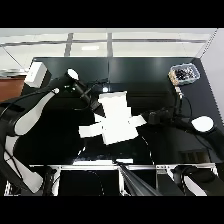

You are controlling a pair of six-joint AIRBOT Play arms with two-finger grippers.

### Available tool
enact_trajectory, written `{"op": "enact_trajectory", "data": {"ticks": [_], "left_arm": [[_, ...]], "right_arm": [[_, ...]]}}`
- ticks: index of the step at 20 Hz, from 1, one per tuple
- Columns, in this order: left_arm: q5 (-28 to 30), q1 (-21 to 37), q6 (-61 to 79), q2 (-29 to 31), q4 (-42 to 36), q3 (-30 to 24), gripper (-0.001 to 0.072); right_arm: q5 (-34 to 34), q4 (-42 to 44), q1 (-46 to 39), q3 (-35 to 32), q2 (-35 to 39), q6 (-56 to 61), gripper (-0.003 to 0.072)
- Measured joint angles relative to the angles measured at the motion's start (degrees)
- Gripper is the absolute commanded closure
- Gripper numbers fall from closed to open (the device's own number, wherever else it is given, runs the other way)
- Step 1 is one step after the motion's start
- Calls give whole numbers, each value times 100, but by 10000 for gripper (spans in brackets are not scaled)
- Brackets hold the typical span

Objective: Fold the box and place the chain.

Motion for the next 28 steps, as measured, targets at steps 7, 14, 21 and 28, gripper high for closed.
{"op": "enact_trajectory", "data": {"ticks": [7, 14, 21, 28], "left_arm": [[1740, -310, 1471, 1886, 356, -1532, 684], [3698, -817, 3445, 2107, 533, -2162, 683], [4041, -918, 3797, 1818, 557, -2155, 683], [3947, -940, 4033, 1714, 566, -2155, 683]], "right_arm": [[1388, -1899, -122, 1003, -13, -824, 80], [1047, -2245, 448, 831, -129, -2135, -18], [973, -2013, 1300, 743, -988, -4103, -8], [1067, -1637, 1486, 743, -1340, -5090, -8]]}}
